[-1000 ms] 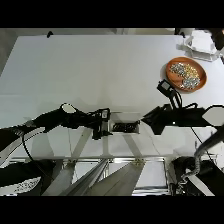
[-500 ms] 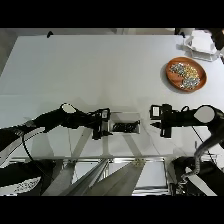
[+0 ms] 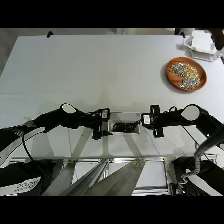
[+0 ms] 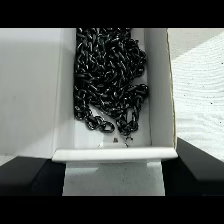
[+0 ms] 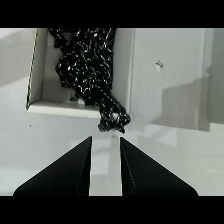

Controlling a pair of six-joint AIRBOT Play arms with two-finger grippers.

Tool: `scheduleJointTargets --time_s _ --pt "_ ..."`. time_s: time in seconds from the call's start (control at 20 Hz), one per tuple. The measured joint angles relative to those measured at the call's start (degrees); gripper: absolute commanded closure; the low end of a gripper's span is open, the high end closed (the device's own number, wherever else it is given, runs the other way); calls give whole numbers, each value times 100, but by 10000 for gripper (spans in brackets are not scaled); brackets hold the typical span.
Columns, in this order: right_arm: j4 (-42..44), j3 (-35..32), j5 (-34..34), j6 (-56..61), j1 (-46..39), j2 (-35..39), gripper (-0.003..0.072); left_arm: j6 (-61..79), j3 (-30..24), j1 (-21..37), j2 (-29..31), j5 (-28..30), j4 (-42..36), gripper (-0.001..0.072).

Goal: Fold the box and place the chain.

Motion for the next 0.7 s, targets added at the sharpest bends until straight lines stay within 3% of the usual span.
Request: scheduleJointTargets --time_s 0.2,0.25,0.3,0.7 --pt "275 0 -68 -52 28 -120 540 4 0 0 0 0 4 577" --pt "304 0 -70 -57 31 -136 578 4 0 0 0 0 4 577" --pt "332 0 -70 -61 33 -144 677 11 0 0 0 -2 7 577" --pt "39 0 39 542 37 -149 675 -2 0 0 0 0 -2 577"
